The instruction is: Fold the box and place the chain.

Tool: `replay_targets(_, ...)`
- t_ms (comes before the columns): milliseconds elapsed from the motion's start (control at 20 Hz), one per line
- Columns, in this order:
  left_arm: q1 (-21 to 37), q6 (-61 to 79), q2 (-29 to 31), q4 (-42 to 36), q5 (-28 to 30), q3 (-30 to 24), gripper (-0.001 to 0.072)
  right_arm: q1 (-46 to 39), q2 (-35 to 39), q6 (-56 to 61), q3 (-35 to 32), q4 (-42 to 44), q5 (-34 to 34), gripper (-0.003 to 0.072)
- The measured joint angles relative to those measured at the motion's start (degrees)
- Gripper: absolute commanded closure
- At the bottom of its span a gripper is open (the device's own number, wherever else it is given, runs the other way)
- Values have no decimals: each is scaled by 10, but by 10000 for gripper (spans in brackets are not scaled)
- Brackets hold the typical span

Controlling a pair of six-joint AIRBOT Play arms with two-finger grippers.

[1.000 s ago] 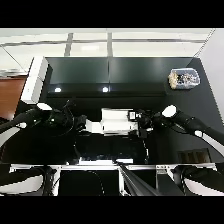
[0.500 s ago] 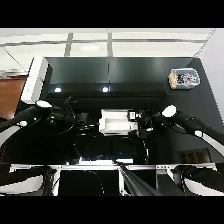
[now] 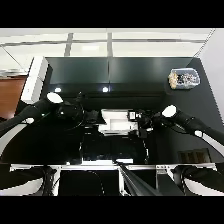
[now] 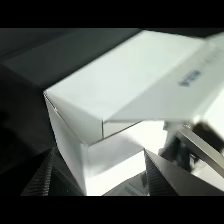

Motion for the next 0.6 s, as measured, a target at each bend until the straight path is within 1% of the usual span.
replay_targets(150,-52,-103,6,76,33,21,87,0,0,0,0,0,-1,449)
replay_targets(300,-91,-167,9,126,50,35,88,0,0,1,0,0,-2,449)
replay_targets(600,-116,-245,9,191,64,45,87,0,0,3,0,1,-4,449)
